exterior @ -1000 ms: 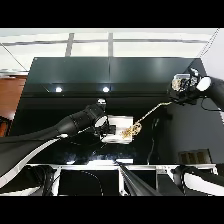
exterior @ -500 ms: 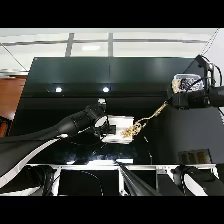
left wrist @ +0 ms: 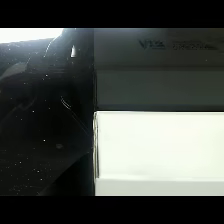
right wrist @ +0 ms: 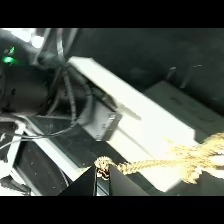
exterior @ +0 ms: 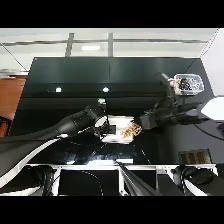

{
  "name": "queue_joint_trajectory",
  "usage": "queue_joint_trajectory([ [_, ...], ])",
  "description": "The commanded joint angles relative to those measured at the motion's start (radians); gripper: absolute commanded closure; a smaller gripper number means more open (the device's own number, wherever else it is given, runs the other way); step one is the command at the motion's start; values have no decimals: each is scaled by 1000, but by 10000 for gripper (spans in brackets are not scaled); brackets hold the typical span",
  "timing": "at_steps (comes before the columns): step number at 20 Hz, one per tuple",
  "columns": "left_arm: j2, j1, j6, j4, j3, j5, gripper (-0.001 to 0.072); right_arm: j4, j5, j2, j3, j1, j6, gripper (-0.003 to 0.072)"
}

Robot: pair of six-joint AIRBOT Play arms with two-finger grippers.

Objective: Fold the box and place the chain.

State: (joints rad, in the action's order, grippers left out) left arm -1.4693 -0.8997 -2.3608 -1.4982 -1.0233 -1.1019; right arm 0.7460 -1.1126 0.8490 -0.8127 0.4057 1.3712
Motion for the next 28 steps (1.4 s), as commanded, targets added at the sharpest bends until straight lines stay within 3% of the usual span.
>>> queue_joint_trajectory([
  [1,0,0,0,0,0,-2,676,-13,106,49,23,97,9,662],
  [5,0,0,0,0,0,-3,677,-7,103,75,23,95,8,656],
  [7,0,0,0,0,0,-3,677,-10,80,75,22,70,10,417],
  [11,0,0,0,0,0,-4,676,-6,-31,51,22,-79,-39,407],
  [15,0,0,0,0,0,-6,676,146,-105,-14,47,-270,-241,409],
  [17,0,0,0,0,0,-6,677,140,-26,-23,145,-321,-359,411],
  [21,0,0,0,0,0,-6,676,141,232,-22,358,-278,-461,406],
  [22,0,0,0,0,0,-7,676,146,272,-20,385,-256,-528,334],
  [23,0,0,0,0,0,-7,676,150,298,-18,401,-231,-618,52],
  [24,0,0,0,0,0,-7,676,149,315,-14,407,-203,-714,-8],
  [28,0,0,0,0,0,-6,676,140,356,16,407,-75,-1142,-7],
])
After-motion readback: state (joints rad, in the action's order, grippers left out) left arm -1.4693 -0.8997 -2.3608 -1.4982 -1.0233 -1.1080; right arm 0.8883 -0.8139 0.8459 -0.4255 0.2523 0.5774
